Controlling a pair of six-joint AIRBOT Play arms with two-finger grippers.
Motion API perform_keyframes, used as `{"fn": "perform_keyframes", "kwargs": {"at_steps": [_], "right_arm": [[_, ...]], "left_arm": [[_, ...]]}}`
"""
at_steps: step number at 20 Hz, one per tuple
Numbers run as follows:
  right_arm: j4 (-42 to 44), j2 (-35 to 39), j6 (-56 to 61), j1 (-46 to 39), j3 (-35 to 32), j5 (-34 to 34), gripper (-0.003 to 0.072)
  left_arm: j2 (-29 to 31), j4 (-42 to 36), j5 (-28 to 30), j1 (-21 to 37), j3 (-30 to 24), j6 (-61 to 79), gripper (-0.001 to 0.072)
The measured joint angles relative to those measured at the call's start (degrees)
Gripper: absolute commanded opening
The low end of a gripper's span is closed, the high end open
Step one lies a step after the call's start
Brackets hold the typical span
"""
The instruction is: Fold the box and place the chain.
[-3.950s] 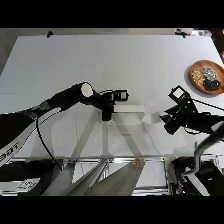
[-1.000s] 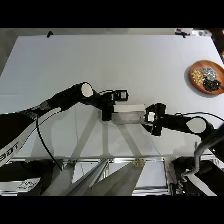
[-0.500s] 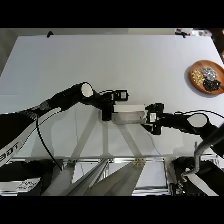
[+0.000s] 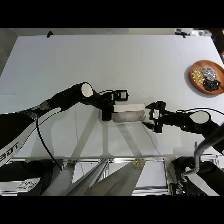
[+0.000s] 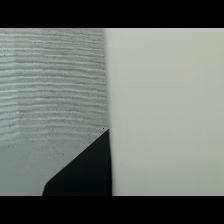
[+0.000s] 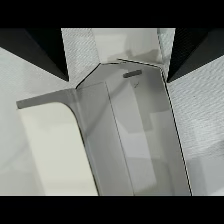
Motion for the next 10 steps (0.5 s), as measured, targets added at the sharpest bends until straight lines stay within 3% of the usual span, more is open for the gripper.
{"fn": "perform_keyframes", "kwargs": {"at_steps": [10], "right_arm": [[3.8,-6.0,-4.2,-0.3,1.9,1.7,0.0675]], "left_arm": [[0.0,0.0,0.0,0.0,0.0,0.0,0.0016]]}}
